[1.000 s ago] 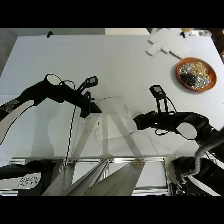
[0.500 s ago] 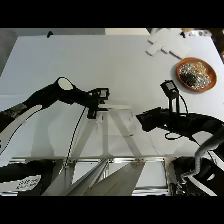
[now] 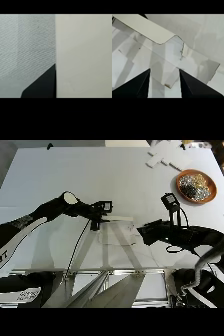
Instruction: Fold the box and place the chain.
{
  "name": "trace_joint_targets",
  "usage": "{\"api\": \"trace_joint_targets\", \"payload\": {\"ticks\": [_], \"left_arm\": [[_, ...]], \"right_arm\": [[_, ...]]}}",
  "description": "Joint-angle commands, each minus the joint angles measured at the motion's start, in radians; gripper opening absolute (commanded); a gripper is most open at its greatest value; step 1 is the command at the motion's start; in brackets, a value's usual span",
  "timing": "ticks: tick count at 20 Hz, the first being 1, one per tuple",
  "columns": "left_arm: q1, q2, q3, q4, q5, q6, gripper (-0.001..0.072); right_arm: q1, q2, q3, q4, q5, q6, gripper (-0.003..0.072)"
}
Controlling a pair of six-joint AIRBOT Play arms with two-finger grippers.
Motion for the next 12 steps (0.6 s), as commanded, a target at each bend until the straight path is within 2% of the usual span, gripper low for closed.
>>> {"api": "trace_joint_targets", "payload": {"ticks": [1,3,8,12], "left_arm": [[-0.002,-0.006,-0.001,0.003,0.008,-0.031,0.0006],[-0.002,-0.006,-0.001,0.001,0.009,-0.06,0.0006],[-0.003,-0.006,-0.001,-0.116,0.009,-0.061,0.0006],[-0.019,-0.006,-0.001,-0.115,0.035,-0.106,0.0006]], "right_arm": [[0.0,0.001,0.0,-0.013,0.002,-0.002,0.0406],[0.0,0.001,0.0,-0.013,0.002,-0.002,0.0406],[0.0,0.001,0.0,-0.013,0.002,-0.008,0.0406],[0.0,0.001,0.0,-0.013,0.002,-0.009,0.0406]]}}
